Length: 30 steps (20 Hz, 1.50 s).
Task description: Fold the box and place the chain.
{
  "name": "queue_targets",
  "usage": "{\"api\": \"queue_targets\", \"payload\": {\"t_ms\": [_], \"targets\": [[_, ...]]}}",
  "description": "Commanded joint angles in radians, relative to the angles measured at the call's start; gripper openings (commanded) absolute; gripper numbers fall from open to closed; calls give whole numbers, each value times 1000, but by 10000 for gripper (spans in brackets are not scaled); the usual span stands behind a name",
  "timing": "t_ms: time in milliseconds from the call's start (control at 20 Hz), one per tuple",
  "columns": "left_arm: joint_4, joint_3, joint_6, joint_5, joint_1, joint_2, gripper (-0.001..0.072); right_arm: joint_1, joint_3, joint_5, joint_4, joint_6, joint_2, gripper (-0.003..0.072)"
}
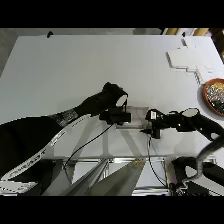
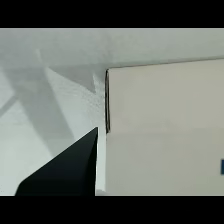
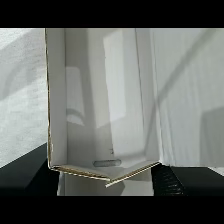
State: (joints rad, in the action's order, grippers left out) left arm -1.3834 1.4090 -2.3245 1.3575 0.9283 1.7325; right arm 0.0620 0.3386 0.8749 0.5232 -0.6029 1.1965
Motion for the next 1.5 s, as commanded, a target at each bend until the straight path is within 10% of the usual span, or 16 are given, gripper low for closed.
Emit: {"api": "queue_targets", "payload": {"t_ms": [0, 750, 850, 1150, 1300, 1450], "targets": [[15, 10, 29, 29, -13, 16, 202, 0, 0, 0, 0, 0, 0, 410], [11, 29, 37, 43, -13, 43, 22, 0, 0, 0, 0, 0, 0, 410], [-9, 29, 85, 42, -16, 10, 186, 0, 0, 0, 0, 0, 0, 410], [-13, 29, 369, 80, -57, -137, 234, 0, 0, 0, 0, 0, 0, 410], [-5, 26, 519, 131, -83, -209, 692, 0, 0, 0, 0, 0, 0, 410], [126, -63, 782, 97, -126, -293, 700, 0, 0, 0, 0, 0, 0, 410]]}}
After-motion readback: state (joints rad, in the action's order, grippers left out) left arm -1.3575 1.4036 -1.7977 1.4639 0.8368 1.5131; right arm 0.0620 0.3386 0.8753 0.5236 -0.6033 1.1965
